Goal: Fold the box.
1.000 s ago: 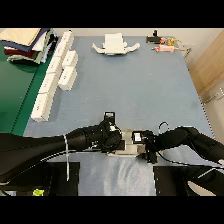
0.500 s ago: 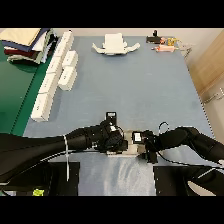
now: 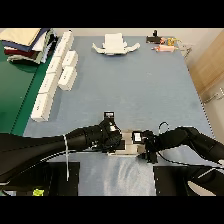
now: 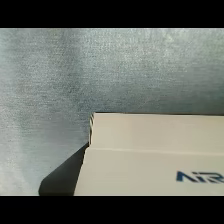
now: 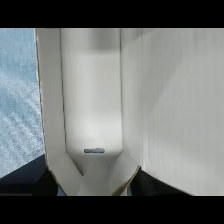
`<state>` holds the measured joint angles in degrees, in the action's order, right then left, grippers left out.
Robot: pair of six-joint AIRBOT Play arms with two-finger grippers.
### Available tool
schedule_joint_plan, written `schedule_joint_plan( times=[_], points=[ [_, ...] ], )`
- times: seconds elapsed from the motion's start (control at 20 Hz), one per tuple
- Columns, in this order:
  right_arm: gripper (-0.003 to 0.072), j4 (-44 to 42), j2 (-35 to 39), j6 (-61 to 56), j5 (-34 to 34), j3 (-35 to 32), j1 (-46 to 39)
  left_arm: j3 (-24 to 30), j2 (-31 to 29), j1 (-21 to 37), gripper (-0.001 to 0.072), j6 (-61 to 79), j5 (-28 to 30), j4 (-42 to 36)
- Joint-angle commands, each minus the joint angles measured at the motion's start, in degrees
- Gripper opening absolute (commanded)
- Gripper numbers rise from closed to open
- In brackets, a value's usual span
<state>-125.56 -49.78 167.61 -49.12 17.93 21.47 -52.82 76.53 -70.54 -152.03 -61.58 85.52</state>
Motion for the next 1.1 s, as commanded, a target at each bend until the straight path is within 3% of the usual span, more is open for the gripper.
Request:
schedule_joint_plan(
  times=[0.0,0.35,0.4,0.45,1.05],
  points=[
    [0.0523,0.00,-0.04,0.00,0.00,-0.02,0.04,0.00,0.02,-0.20,0.0012,-3.13,-0.76,2.45],
    [0.0523,-0.02,-0.02,0.00,0.02,-0.02,0.04,-1.18,0.02,-0.20,0.0024,-3.58,-1.01,3.34],
    [0.0523,-0.02,-0.02,0.00,0.02,-0.02,0.04,-1.18,0.02,-0.20,0.0209,-3.61,-1.03,3.37],
    [0.0523,0.00,-0.04,0.00,0.02,-0.02,0.04,-1.16,0.02,-0.20,0.0326,-3.63,-1.07,3.37],
    [0.0523,0.00,-0.04,0.00,0.00,-0.02,0.04,-1.18,0.02,-1.38,0.0312,-6.69,-2.91,5.86]
  ],
)
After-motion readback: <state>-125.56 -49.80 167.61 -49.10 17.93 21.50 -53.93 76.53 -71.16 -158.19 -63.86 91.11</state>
